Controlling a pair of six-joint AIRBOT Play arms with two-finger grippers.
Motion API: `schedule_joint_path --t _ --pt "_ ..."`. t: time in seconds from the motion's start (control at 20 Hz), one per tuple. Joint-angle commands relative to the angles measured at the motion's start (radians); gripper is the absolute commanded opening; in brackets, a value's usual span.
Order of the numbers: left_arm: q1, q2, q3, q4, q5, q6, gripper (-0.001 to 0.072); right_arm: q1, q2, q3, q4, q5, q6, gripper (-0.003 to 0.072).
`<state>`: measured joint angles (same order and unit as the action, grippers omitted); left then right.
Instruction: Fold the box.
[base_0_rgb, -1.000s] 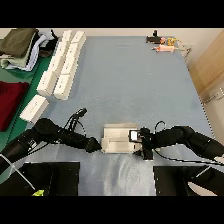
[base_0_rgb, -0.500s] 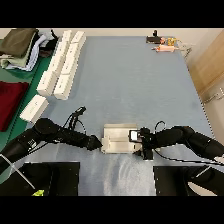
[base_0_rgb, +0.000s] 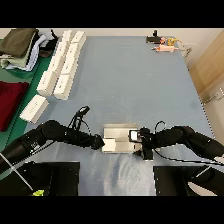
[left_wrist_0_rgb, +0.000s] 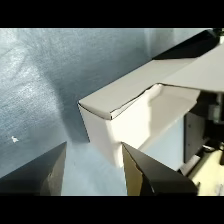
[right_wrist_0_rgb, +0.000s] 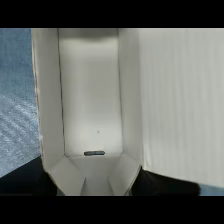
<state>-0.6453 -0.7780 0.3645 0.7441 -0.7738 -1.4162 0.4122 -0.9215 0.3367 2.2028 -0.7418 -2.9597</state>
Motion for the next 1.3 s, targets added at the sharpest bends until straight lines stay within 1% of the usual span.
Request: schedule_joint_path --t 0.0,0.25,0.5,0.6,0.7,0.85,1.0,1.15,1.25 --pt "-0.127 -0.018 0.029 0.189 0.094 -0.271 0.0522 0.000 0.000 0.001 0.000 0.000 0.000 0.0513" --pt "-0.193 -0.102 0.064 0.251 0.094 -0.444 0.0521 0.000 0.000 0.001 0.000 0.000 0.000 0.0513" --pt "-0.278 -0.194 0.164 0.425 0.077 -0.706 0.0521 0.000 0.000 0.001 0.000 0.000 0.000 0.0513" --pt "-0.315 -0.241 0.224 0.504 0.037 -0.810 0.0520 0.000 0.000 0.001 0.000 0.000 0.000 0.0513" --pt "-0.350 -0.299 0.294 0.601 -0.040 -0.912 0.0473 0.000 0.000 0.001 0.000 0.000 0.000 0.0513" --pt "-0.398 -0.372 0.374 0.672 -0.127 -1.011 0.0473 0.000 0.000 0.001 0.000 0.000 0.000 0.0512" --pt "-0.438 -0.420 0.419 0.699 -0.164 -1.070 0.0473 0.000 0.000 0.001 0.000 0.000 0.000 0.0512" --pt "-0.475 -0.440 0.450 0.768 -0.232 -1.160 0.0473 0.000 0.000 0.001 0.000 0.000 0.000 0.0513" --pt "-0.490 -0.444 0.453 0.771 -0.220 -1.174 0.0473 0.000 0.000 0.001 0.000 0.000 0.000 0.0512"
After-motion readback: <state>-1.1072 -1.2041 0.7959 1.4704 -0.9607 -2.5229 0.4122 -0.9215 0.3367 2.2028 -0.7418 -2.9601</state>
